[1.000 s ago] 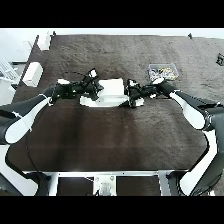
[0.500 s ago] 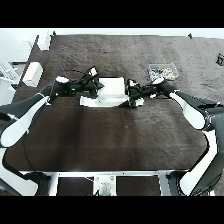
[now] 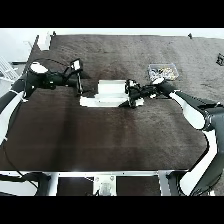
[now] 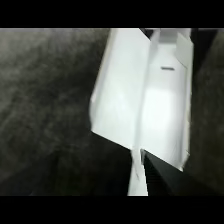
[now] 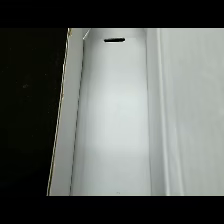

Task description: Fold the box and place the chain.

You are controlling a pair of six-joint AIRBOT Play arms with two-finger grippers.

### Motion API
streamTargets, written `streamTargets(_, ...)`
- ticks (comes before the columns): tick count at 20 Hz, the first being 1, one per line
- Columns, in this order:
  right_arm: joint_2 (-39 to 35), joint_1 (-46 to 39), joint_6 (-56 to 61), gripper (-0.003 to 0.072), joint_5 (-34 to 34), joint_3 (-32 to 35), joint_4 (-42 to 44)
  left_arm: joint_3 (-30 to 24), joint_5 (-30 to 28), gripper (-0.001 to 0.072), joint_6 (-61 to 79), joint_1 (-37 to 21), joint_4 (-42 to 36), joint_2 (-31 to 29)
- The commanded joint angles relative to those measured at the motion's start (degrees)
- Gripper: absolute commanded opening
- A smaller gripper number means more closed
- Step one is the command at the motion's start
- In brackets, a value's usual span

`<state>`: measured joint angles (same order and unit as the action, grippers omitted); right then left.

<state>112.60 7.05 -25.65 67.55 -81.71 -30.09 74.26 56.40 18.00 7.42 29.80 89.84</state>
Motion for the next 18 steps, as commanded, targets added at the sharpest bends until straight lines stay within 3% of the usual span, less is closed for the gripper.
streamTargets(1,0.04,0.02,0.09,0.0553,0.02,0.02,0.04,0.02,1.16,0.0570,-5.16,-0.11,10.43,-0.02)
streamTargets(4,0.04,0.02,0.09,0.0553,0.02,0.02,0.04,0.04,3.17,0.0595,-5.09,1.18,12.52,2.82)
streamTargets(5,0.04,0.02,0.09,0.0553,0.02,0.02,0.04,0.04,3.28,0.0686,-5.62,2.14,13.42,3.67)
streamTargets(9,0.04,0.00,0.09,0.0553,0.04,0.02,0.04,0.09,-0.68,0.0690,-6.03,5.14,15.04,5.77)
streamTargets(18,0.04,0.02,0.09,0.0553,0.02,0.02,0.04,0.09,0.11,0.0690,-8.09,5.11,15.04,6.51)
